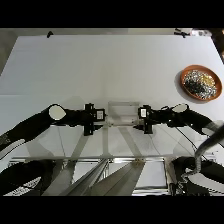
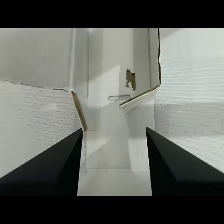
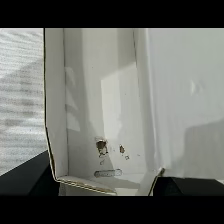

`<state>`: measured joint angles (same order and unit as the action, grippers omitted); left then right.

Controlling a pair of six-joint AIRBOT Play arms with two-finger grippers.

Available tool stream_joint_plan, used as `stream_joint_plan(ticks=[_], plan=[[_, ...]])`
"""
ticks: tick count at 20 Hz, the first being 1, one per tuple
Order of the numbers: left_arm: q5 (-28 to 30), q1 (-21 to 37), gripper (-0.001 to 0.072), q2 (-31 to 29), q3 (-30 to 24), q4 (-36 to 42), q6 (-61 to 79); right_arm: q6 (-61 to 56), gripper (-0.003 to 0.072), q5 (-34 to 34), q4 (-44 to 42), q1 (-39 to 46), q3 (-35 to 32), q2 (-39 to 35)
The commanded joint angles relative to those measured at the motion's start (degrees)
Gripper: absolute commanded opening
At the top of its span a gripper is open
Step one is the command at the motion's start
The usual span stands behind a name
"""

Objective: Fold the box and place the chain.

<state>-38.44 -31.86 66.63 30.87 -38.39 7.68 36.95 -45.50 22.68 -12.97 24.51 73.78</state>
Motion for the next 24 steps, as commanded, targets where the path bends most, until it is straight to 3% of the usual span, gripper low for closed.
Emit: stream_joint_plan(ticks=[1, 13, 18, 19, 24], plan=[[1.1, -0.7, 0.0411, 1.3, 0.0, -1.3, -0.2, 0.0, 0.0463, 0.0, 0.0, 0.0, 0.0, 0.0], [1.8, -1.2, 0.0368, 1.4, 0.0, -0.9, 0.0, 0.0, 0.0463, 0.0, 0.0, 0.0, 0.0, 0.0], [2.1, -2.6, 0.0319, 1.4, 0.0, 0.4, 0.1, 0.0, 0.0463, 0.0, 0.0, 0.0, 0.0, 0.0], [2.7, -3.1, 0.0273, 1.4, 0.0, 0.5, 0.1, 0.0, 0.0463, 0.0, 0.0, 0.0, 0.0, 0.0], [4.8, -4.3, 0.0269, 1.4, 0.0, 1.7, 0.0, 0.0, 0.0463, 0.0, 0.0, 0.0, 0.0, 0.0]])
